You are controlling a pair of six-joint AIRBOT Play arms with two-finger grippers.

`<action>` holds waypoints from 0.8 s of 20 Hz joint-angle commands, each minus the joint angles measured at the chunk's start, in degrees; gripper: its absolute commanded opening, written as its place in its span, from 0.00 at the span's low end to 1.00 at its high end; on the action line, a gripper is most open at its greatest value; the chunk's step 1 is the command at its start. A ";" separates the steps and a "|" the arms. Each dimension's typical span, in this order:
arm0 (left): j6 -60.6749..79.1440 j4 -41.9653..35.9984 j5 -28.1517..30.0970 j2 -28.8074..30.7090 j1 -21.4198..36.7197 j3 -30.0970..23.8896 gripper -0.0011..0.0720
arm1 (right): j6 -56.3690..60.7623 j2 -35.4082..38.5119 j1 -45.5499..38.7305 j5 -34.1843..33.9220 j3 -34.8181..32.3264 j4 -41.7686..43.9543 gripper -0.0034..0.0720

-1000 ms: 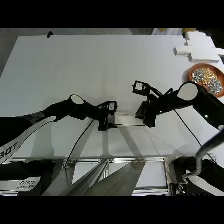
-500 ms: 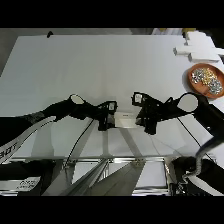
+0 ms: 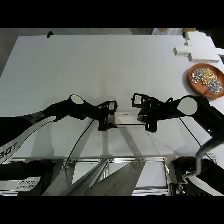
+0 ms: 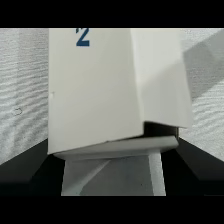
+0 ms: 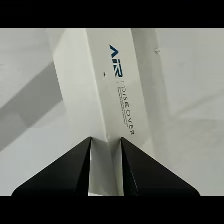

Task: Fold the box and place the chain.

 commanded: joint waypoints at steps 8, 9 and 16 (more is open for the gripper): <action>0.15 0.07 0.04 0.00 0.02 0.02 0.06 | 0.09 -0.09 0.09 -0.83 -0.24 -0.44 0.28; 0.15 0.07 0.02 0.00 0.02 0.02 0.06 | 0.09 -0.09 0.09 -1.05 -0.72 -0.39 0.28; 0.15 0.07 0.04 0.00 0.02 0.02 0.06 | 0.09 -0.09 0.07 -3.96 -3.06 0.04 0.28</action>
